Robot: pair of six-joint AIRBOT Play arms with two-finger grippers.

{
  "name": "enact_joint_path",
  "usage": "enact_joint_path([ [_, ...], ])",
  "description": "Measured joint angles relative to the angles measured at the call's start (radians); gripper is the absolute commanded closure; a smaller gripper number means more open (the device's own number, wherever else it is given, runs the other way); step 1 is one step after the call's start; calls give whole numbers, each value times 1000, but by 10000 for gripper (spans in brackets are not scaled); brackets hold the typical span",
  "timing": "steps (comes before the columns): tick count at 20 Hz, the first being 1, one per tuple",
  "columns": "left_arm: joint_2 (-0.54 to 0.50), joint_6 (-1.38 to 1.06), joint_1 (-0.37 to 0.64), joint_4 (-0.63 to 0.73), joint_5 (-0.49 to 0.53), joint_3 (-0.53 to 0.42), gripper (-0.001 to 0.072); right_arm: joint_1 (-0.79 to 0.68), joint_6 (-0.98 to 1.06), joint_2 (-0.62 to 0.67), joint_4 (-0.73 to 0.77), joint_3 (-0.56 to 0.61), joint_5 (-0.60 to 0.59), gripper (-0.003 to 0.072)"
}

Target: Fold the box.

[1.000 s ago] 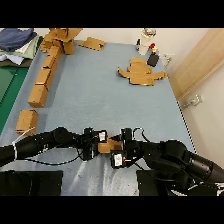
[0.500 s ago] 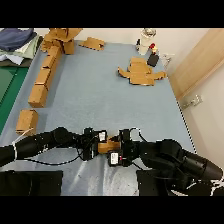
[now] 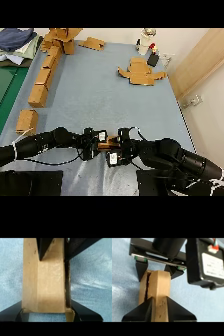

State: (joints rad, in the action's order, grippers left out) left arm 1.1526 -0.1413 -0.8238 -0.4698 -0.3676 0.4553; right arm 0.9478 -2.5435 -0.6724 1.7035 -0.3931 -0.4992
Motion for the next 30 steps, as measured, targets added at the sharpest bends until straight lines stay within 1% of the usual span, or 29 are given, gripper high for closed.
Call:
enact_joint_path([
  [1, 0, 0, 0, 0, 0, 0, 188, 0, 0, 0, -1, -3, -2, 429],
  [2, 0, 0, 0, 0, 0, 0, 188, 0, 0, 0, -3, -6, -4, 461],
  [3, 0, 0, 0, 0, 0, 0, 188, 0, 0, 0, -5, -8, -6, 476],
  [9, 0, 0, 0, 0, 0, 0, 188, 1, 0, -6, -6, -13, -24, 476],
  [19, 0, -1, 0, 0, 0, 0, 188, 0, 0, -60, 63, -14, -69, 474],
  [20, 0, -1, 0, 0, 0, 0, 188, 0, 0, -63, 66, -15, -71, 460],
  [27, 0, -1, 0, 0, 0, 0, 188, 0, 37, -14, 50, -51, -99, 456],
  [29, 0, -1, 0, 0, 0, 0, 188, 0, 117, 5, 45, -65, -151, 484],
  [30, 0, -1, 0, 0, 0, 0, 188, 0, 188, 16, 43, -70, -184, 562],
])
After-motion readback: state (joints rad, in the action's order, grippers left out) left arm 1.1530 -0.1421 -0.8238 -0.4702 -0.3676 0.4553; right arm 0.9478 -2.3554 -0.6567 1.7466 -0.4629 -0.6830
